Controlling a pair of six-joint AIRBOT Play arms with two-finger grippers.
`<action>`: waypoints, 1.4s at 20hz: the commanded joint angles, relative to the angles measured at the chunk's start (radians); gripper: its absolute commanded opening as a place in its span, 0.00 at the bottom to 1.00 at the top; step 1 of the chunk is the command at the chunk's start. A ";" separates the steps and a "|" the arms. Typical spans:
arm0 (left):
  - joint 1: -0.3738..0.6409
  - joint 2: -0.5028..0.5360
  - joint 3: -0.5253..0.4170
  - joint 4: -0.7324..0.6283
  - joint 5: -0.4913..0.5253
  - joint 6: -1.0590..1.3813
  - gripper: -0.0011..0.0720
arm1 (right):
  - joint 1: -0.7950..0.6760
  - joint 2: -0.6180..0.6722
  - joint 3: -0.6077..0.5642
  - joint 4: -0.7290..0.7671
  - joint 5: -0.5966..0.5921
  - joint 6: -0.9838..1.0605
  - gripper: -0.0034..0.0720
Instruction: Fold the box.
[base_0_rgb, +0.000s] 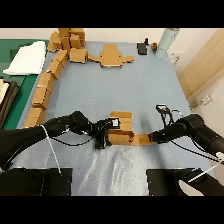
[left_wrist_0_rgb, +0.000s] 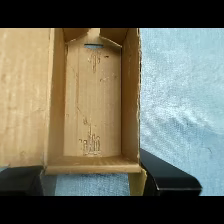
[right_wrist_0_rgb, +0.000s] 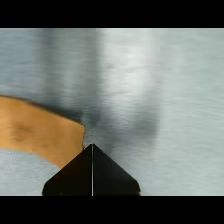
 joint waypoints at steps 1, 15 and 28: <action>0.000 -0.001 0.001 0.000 0.000 0.000 0.59 | -0.012 -0.017 -0.012 0.137 0.048 -0.093 0.05; 0.000 -0.001 0.001 0.000 0.000 0.000 0.59 | -0.012 0.022 -0.062 0.332 0.121 -0.186 0.05; 0.000 0.000 0.001 0.000 0.000 0.000 0.59 | -0.010 0.008 0.006 0.512 0.091 -0.269 0.05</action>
